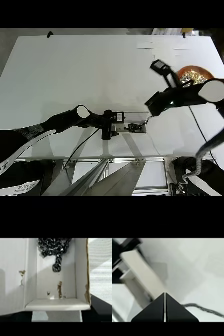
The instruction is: Fold the box and place the chain.
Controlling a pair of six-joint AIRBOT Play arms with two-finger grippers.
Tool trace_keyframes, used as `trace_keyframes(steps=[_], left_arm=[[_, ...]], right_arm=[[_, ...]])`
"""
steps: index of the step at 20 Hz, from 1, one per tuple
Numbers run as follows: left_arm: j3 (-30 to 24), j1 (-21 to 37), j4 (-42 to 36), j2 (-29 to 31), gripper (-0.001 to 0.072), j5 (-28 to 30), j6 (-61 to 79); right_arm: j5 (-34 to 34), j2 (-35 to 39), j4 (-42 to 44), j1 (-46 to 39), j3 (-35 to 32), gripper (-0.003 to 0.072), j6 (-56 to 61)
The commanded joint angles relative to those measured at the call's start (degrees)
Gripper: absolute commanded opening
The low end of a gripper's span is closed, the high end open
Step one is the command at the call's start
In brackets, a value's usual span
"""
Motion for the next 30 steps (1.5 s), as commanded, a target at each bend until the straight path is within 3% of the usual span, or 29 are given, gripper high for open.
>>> trace_keyframes(steps=[1,5,6,8,13,25,30], left_arm=[[0.02,0.04,0.00,0.02,0.0209,0.04,0.02],[0.02,0.04,0.00,0.02,0.0209,0.02,0.02],[0.02,0.04,0.00,0.02,0.0209,0.02,0.02],[0.02,0.04,0.00,0.02,0.0209,0.00,0.02],[0.02,0.04,0.02,0.02,0.0209,0.02,0.02],[0.02,0.04,0.00,0.02,0.0209,0.02,0.02],[0.02,0.04,0.00,0.02,0.0209,0.02,0.02]], right_arm=[[-1.33,-1.40,-6.54,-8.07,2.75,0.0014,7.80],[-1.36,-7.76,-14.97,-9.62,1.11,0.0015,16.44],[-1.62,-9.22,-14.51,-9.53,-0.02,0.0053,16.41],[-3.08,-11.34,-14.69,-8.52,-2.78,0.0300,16.41],[-6.05,-14.93,-18.49,-5.40,-7.61,0.0303,19.10],[-8.33,-20.11,-22.12,-4.15,-8.79,0.0290,22.58],[-10.12,-20.26,-22.08,-4.15,-8.81,0.0219,22.56]])
